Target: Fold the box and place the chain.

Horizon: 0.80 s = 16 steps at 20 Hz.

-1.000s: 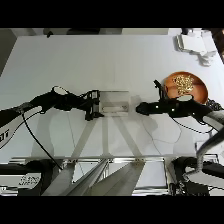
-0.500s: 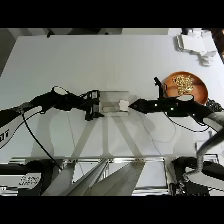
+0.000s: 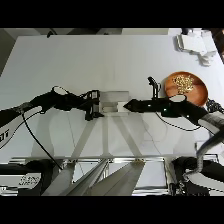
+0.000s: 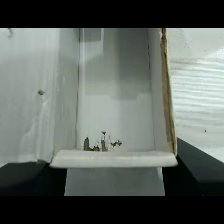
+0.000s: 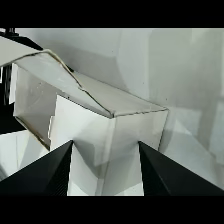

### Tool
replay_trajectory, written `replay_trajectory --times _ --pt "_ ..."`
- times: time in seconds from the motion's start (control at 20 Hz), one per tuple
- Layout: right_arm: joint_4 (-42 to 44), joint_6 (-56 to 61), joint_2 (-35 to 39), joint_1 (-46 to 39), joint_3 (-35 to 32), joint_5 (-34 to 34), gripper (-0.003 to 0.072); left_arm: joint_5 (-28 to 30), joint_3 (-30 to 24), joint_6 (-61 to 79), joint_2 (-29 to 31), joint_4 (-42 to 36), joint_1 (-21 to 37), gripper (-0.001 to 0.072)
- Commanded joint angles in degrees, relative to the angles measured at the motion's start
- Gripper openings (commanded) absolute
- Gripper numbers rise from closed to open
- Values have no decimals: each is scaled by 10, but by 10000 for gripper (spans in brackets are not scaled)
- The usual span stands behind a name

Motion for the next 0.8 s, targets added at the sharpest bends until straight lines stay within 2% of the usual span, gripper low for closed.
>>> replay_trajectory --times 0.0,0.3,0.55,0.65,0.75 --pt "-18 22 0 26 5 -45 467 0 0 0 0 0 0 108" --pt "-49 36 0 63 5 -141 464 0 0 0 0 0 0 108" --pt "-76 47 0 80 15 -154 453 0 0 0 0 0 0 108" --pt "-170 127 0 91 33 -153 452 0 0 0 0 0 0 108" --pt "-335 262 0 105 64 -130 453 0 0 0 0 0 0 108"
